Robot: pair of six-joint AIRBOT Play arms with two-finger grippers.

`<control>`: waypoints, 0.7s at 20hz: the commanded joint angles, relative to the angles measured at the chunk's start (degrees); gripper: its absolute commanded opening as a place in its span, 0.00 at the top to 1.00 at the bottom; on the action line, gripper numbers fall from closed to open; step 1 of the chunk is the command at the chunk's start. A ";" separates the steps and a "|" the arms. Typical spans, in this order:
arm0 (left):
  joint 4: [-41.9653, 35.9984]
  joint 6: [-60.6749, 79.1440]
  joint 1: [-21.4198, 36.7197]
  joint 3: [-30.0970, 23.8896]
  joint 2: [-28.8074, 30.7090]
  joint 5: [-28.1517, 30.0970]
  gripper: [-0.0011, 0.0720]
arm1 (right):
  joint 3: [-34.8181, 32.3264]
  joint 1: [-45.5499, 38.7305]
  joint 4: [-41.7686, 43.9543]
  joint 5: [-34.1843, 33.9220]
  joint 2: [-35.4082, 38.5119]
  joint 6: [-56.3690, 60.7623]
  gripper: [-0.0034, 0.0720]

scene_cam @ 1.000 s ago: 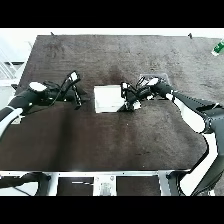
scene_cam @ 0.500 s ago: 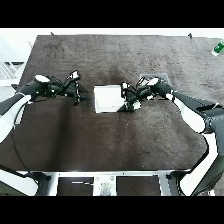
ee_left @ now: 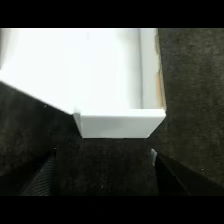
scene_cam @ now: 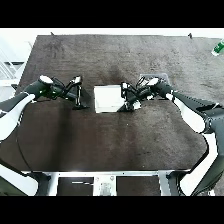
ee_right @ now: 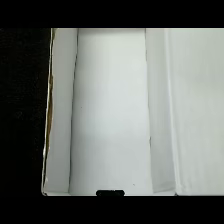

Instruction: Fold the box and place the chain.

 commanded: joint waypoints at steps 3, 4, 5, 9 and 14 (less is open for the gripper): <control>1.73 4.09 -2.43 0.07 -0.15 0.83 0.01 | 0.04 -0.02 0.02 0.00 0.02 0.02 0.38; 1.77 4.00 -2.82 0.07 -0.15 2.38 0.01 | 0.04 -0.02 0.00 0.00 0.02 0.02 0.38; 0.83 4.02 -2.82 0.07 -0.15 2.69 0.01 | 0.04 -0.02 0.02 0.00 0.02 0.02 0.38; 0.02 -0.24 -2.82 0.07 -0.15 0.22 0.01 | 0.04 -0.02 0.00 0.00 0.02 0.02 0.38; 3.80 -1.40 -2.82 3.52 -2.69 1.81 0.03 | 0.04 -0.02 0.02 0.00 0.02 0.02 0.38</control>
